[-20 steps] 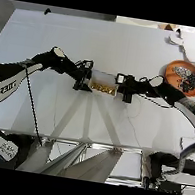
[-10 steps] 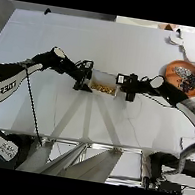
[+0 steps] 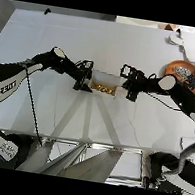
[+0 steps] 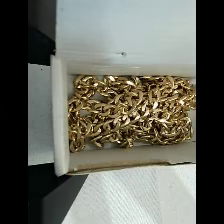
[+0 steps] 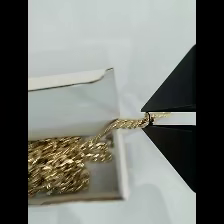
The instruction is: Fold the box and place the chain.
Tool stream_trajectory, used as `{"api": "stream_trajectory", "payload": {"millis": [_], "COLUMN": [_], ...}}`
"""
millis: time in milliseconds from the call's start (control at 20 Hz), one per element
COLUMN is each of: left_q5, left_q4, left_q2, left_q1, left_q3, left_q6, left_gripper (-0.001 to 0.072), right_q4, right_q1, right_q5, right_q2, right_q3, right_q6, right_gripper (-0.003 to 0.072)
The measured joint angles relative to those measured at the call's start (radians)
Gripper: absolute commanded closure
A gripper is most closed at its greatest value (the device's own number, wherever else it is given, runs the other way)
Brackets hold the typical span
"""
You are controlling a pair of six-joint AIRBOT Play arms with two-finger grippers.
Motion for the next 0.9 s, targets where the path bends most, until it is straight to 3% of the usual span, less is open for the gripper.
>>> {"api": "stream_trajectory", "payload": {"millis": [250, 650, 700, 750, 900], "left_q5": [0.000, 0.000, 0.000, 0.000, 0.000], "left_q4": [0.000, 0.000, 0.000, 0.000, 0.000], "left_q2": [0.000, 0.000, 0.000, 0.000, 0.000], "left_q1": [0.000, 0.000, 0.000, 0.000, 0.000], "left_q3": [0.000, 0.000, 0.000, 0.000, 0.000], "left_q6": [0.000, 0.000, 0.000, 0.000, 0.000], "left_gripper": [0.0238, 0.0238, 0.0238, 0.0238, 0.0238], "right_q4": [0.083, 0.128, 0.128, 0.130, 0.130], "right_q1": [0.109, 0.305, 0.321, 0.339, 0.385], "right_q5": [-0.069, -0.434, -0.462, -0.488, -0.532], "right_q2": [0.052, 0.058, 0.054, 0.050, 0.034], "right_q3": [0.009, 0.018, 0.018, 0.018, 0.018], "right_q6": [0.081, 0.216, 0.221, 0.226, 0.239], "right_gripper": [0.0675, 0.0670, 0.0640, 0.0556, 0.0548]}}
